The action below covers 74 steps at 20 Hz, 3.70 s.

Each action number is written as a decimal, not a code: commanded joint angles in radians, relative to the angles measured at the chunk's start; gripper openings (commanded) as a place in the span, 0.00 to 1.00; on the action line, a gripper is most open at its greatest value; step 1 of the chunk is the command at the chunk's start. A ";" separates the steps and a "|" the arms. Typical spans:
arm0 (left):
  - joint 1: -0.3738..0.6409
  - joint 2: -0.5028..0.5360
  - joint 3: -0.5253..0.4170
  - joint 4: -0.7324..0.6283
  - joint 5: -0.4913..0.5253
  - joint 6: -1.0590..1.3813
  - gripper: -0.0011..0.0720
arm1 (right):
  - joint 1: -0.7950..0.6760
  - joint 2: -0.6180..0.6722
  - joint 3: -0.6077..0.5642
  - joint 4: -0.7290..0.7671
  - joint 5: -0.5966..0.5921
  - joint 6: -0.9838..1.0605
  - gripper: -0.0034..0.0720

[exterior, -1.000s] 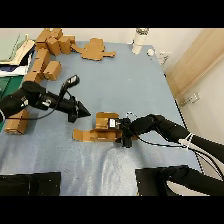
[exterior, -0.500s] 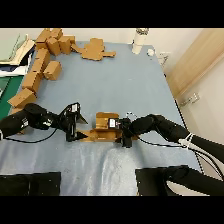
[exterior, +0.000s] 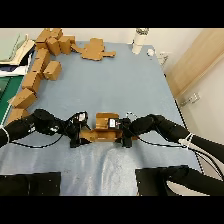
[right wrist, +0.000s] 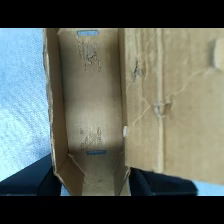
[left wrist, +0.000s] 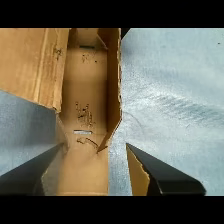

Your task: Fold the box.

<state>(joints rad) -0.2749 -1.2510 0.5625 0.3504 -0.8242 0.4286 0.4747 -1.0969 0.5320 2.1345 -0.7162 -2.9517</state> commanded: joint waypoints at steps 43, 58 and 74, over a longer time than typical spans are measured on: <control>-0.041 0.130 0.010 0.212 0.151 -0.458 0.03 | 0.000 0.000 0.000 0.000 0.000 0.000 0.72; 0.132 0.255 -0.029 0.603 -0.078 -1.899 0.03 | 0.000 0.000 0.000 0.000 0.000 0.000 0.72; -0.063 0.135 -0.027 0.298 0.128 -1.694 0.03 | 0.000 0.000 0.000 0.000 0.000 0.000 0.72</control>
<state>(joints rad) -0.3317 -1.1133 0.5343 0.7261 -0.6743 -1.3277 0.4747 -1.0969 0.5320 2.1345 -0.7162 -2.9517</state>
